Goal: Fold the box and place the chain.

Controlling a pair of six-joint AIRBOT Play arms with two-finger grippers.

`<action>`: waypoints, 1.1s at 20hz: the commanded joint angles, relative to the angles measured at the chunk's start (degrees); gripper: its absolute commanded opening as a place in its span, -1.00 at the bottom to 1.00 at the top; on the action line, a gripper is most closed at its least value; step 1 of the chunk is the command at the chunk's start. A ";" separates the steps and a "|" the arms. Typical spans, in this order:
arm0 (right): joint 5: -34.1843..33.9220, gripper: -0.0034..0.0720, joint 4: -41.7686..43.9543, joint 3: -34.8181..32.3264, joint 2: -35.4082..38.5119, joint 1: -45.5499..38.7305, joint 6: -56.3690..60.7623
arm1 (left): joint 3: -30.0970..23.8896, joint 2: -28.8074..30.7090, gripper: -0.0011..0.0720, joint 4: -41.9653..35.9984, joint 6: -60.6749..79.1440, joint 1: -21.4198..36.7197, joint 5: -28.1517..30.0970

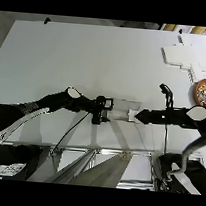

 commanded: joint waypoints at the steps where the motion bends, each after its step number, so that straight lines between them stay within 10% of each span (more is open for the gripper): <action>1: -5.27 0.17 -10.69 3.54 -0.09 7.85 13.46 | 0.00 -0.02 -0.12 0.04 0.00 0.02 -0.02; 22: -3.02 0.15 -37.66 17.59 -21.42 30.27 58.05 | 0.00 -0.02 -0.12 0.02 0.00 0.02 -0.02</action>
